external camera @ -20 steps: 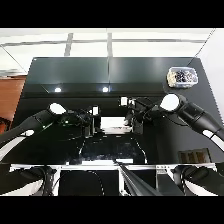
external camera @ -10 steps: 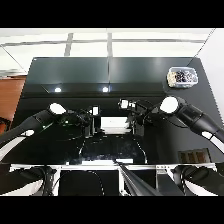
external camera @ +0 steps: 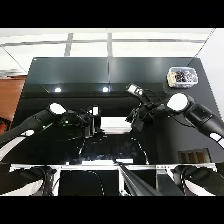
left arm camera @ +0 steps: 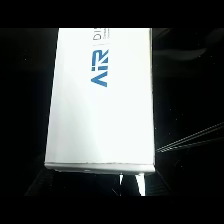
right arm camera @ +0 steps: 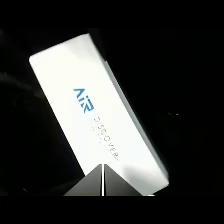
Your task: Fold the box and place the chain.
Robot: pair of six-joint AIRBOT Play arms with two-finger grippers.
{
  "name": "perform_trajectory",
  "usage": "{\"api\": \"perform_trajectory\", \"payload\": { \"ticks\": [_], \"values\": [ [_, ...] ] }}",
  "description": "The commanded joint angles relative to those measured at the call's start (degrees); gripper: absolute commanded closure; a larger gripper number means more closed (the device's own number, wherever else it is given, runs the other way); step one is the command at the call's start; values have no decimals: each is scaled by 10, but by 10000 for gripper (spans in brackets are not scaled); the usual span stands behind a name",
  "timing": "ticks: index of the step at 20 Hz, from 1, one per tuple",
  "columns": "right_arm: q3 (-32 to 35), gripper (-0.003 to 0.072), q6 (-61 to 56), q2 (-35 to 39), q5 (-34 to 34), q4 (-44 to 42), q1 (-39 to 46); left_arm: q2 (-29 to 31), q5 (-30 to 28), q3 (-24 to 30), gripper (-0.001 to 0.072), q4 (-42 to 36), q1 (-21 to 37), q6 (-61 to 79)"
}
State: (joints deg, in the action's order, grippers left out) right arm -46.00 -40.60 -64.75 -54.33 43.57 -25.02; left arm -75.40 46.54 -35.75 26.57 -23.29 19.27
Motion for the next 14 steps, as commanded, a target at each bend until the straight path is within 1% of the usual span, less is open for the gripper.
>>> {"api": "perform_trajectory", "payload": {
  "ticks": [1,3,4,7,9,14],
  "values": [
    [21,674,-113,-24,7,-118,7,0,0,0,366,0,0,0],
    [35,674,-110,-61,10,-202,7,0,0,0,366,0,0,0],
    [36,673,-111,-77,10,-211,7,0,0,0,366,0,0,0],
    [37,673,-111,-121,11,-191,7,0,0,0,366,0,0,0],
    [37,672,-113,-134,13,-166,7,0,0,0,366,0,0,0],
    [36,673,-112,-122,5,-161,7,0,6,0,366,-3,0,0]
  ]
}}
